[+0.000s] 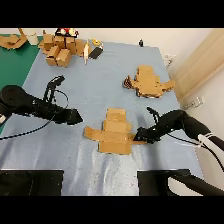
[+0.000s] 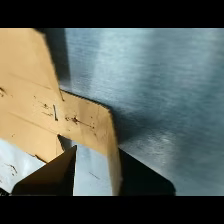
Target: Fold the box.
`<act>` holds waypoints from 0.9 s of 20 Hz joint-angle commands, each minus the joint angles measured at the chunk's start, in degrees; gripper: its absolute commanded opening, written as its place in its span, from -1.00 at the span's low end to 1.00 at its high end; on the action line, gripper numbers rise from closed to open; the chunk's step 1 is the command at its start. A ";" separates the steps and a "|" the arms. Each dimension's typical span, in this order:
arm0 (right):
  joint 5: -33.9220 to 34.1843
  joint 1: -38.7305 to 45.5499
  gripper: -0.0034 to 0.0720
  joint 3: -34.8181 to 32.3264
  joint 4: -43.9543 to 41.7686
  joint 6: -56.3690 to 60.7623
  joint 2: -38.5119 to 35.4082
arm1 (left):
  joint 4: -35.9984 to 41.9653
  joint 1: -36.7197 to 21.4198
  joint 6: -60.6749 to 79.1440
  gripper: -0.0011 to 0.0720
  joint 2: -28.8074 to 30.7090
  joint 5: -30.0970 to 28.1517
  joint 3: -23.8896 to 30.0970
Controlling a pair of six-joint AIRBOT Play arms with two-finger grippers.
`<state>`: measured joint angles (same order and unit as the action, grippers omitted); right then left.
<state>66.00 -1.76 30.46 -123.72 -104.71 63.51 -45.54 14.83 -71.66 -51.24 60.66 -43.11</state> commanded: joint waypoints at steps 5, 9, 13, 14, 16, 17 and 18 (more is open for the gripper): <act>-3.93 -7.96 -0.25 -1.70 -3.52 2.29 -1.31 | 9.62 -4.92 8.72 0.34 -4.20 7.52 0.02; -3.15 -7.98 -0.74 -0.76 -2.69 2.29 -5.70 | 10.05 -4.92 9.16 0.34 -5.51 7.45 0.02; -3.02 -8.00 -0.90 0.55 -3.28 2.29 -10.84 | 10.03 -4.92 9.77 0.34 -5.60 7.28 0.02; -2.62 -8.00 -0.90 0.52 -4.17 2.27 -11.21 | 10.05 -4.92 10.58 0.34 -5.92 7.28 0.02; -1.36 -8.09 -0.90 0.39 -6.56 1.70 -11.23 | 10.27 -4.92 12.15 0.34 -7.93 7.30 0.02; -1.01 -9.09 -0.90 0.24 -7.06 1.07 -11.45 | 10.60 -4.94 12.81 0.34 -9.46 7.32 0.02; -1.18 -10.64 -0.90 -0.11 -7.13 0.17 -11.96 | 11.15 -4.92 14.29 0.35 -11.28 7.28 0.02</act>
<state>63.96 -10.66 30.59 -129.05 -103.00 52.73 -35.29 9.93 -60.23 -59.46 67.90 -43.11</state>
